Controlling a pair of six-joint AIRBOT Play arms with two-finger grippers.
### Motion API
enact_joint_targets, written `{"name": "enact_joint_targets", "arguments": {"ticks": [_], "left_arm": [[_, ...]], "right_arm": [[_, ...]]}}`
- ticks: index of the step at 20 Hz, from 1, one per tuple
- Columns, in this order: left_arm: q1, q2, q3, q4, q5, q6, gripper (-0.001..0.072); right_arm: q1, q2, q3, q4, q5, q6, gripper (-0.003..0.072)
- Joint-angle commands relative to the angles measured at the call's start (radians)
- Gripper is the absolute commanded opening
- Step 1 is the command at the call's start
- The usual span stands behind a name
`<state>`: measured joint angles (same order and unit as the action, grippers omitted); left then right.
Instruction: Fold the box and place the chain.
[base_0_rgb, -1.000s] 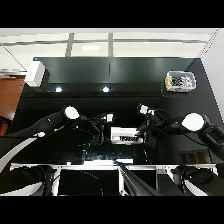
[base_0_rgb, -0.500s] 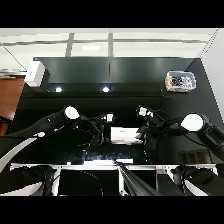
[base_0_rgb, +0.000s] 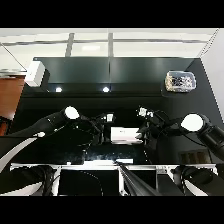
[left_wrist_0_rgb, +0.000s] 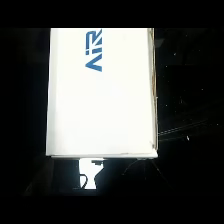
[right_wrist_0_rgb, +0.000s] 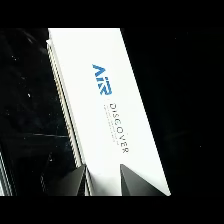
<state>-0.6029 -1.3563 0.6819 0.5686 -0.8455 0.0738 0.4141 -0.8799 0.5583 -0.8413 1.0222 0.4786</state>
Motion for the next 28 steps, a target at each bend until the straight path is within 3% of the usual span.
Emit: {"name": "enact_joint_targets", "arguments": {"ticks": [1, 12, 17, 18, 23, 28], "left_arm": [[0.000, 0.000, 0.000, 0.000, 0.000, 0.000, 0.0310], [0.000, 0.000, 0.000, 0.000, 0.000, 0.000, 0.0310], [0.000, -0.001, 0.000, 0.000, 0.000, 0.000, 0.0310], [0.000, -0.001, 0.000, 0.000, 0.000, 0.000, 0.0310], [0.000, -0.001, 0.000, 0.000, 0.001, 0.001, 0.0310], [0.000, -0.001, 0.000, 0.000, 0.001, 0.000, 0.0310]], "right_arm": [[0.000, 0.000, -0.001, 0.000, -0.002, 0.000, 0.0236], [0.001, -0.017, -0.006, -0.002, 0.006, 0.010, 0.0237], [0.001, -0.017, -0.006, -0.017, 0.010, 0.092, 0.0238], [0.005, -0.017, -0.006, -0.017, 0.011, 0.106, 0.0278], [0.060, -0.017, -0.006, -0.109, -0.010, 0.201, 0.0277], [0.061, -0.014, 0.016, -0.090, -0.011, 0.219, 0.0277]]}}
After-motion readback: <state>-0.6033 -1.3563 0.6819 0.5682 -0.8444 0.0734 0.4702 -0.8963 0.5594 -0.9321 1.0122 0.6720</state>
